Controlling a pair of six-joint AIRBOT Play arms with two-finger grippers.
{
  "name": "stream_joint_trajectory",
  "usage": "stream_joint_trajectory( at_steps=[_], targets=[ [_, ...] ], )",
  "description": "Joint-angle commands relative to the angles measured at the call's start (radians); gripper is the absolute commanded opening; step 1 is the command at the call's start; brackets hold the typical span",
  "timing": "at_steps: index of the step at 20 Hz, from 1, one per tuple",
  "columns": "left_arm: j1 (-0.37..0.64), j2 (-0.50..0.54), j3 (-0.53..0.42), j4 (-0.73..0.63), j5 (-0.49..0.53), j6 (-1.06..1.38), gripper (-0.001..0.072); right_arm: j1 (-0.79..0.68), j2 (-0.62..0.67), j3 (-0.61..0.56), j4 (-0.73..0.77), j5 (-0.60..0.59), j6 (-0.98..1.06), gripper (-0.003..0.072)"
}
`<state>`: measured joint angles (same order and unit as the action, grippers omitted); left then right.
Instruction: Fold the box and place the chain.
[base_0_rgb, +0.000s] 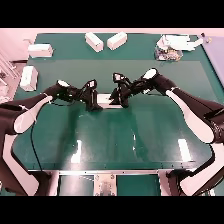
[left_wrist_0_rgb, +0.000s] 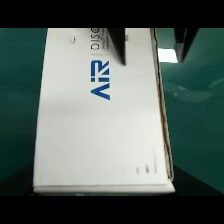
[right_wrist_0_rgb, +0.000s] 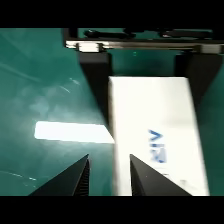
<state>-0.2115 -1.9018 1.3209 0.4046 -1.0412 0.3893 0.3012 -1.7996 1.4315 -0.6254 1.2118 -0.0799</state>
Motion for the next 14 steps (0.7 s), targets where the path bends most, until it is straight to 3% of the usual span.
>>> stream_joint_trajectory(
  at_steps=[1,7,10,11,12,14],
  targets=[
    [0.000,0.000,0.000,0.006,-0.010,0.004,0.0378,-0.020,0.015,-0.001,0.108,-0.006,-0.011,0.0295],
    [0.000,0.000,0.000,0.006,-0.010,0.004,0.0379,-0.068,0.079,-0.002,0.228,0.042,-0.010,0.0283],
    [0.000,0.000,0.000,0.006,-0.011,0.004,0.0379,-0.080,0.085,-0.011,0.249,0.058,0.001,0.0203],
    [0.000,0.000,0.000,0.006,-0.010,0.004,0.0379,-0.084,0.086,-0.020,0.253,0.079,0.001,0.0082],
    [0.000,0.000,0.000,0.006,-0.010,0.004,0.0378,-0.087,0.088,-0.024,0.267,0.116,0.021,0.0013],
    [0.000,0.000,0.000,0.006,-0.011,0.004,0.0379,-0.096,0.129,-0.053,0.278,0.105,0.081,0.0010]
  ],
)
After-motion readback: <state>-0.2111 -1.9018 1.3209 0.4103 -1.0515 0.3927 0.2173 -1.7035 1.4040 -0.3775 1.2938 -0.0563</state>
